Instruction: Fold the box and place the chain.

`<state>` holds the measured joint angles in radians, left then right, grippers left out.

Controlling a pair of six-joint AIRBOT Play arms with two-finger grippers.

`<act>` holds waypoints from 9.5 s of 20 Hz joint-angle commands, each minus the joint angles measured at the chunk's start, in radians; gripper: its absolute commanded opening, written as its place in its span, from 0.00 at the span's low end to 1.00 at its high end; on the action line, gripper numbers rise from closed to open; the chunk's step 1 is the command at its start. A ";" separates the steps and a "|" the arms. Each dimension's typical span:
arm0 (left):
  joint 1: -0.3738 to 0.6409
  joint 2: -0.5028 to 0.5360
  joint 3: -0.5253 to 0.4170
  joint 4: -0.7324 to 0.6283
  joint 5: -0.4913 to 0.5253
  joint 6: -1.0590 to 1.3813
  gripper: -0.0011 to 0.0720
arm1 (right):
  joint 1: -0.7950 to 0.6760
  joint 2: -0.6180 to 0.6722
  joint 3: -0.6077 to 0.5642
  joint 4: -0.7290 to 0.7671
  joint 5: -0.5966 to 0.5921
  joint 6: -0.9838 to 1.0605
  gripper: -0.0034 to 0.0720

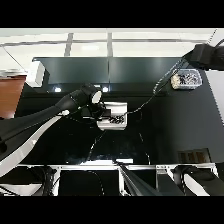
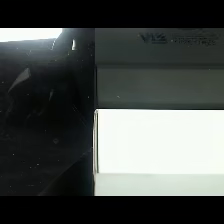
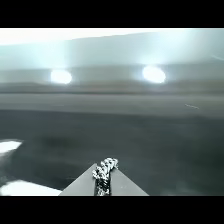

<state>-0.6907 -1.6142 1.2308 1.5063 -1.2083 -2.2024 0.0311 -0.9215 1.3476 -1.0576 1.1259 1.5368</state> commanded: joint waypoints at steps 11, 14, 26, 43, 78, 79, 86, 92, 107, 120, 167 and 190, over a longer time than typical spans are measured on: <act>0.000 0.000 0.000 0.000 0.002 0.000 0.05 | 0.109 0.058 0.122 0.616 -0.039 -0.132 0.07; 0.000 0.000 0.000 0.000 0.002 0.000 0.06 | 0.256 0.010 0.121 0.464 -0.039 -0.094 0.07; 0.000 0.000 0.000 0.000 0.002 0.000 0.05 | 0.401 -0.070 -0.127 0.186 0.108 -0.014 0.07; 0.000 -0.002 0.000 0.000 0.002 0.000 0.05 | 0.466 -0.181 -0.371 0.122 -0.165 0.056 0.20; 0.620 0.252 -0.430 -0.781 0.063 1.957 1.00 | 0.243 -0.145 -0.359 -0.086 -0.143 -0.023 0.54; 0.611 0.241 -0.430 -0.784 0.070 2.119 1.00 | 0.243 -0.145 -0.359 -0.090 -0.143 -0.023 0.54; 0.502 0.190 -0.430 -0.804 0.172 2.519 1.00 | 0.243 -0.145 -0.359 -0.103 -0.143 -0.023 0.54; 0.443 0.160 -0.430 -0.939 0.217 2.548 1.00 | 0.243 -0.145 -0.359 -0.103 -0.143 -0.023 0.54; 0.339 0.151 -0.430 -0.941 0.243 2.501 0.65 | 0.296 -0.251 -0.372 -0.016 -0.442 -0.035 0.98; 0.328 0.151 -0.430 -0.943 0.263 2.437 0.65 | 0.414 -0.322 -0.262 0.060 -0.040 -0.969 0.97; 0.328 0.151 -0.430 -0.943 0.267 2.438 0.65 | 0.435 -0.289 -0.465 0.348 -0.163 -0.542 0.06; 0.336 0.194 -0.278 -0.855 0.154 2.298 1.00 | 0.010 -0.049 -0.416 0.298 0.067 -0.457 0.07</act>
<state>-0.3592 -1.4452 0.8944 0.5968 -0.9794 0.1745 0.1562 -1.0573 0.9287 -0.7330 1.1118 1.0679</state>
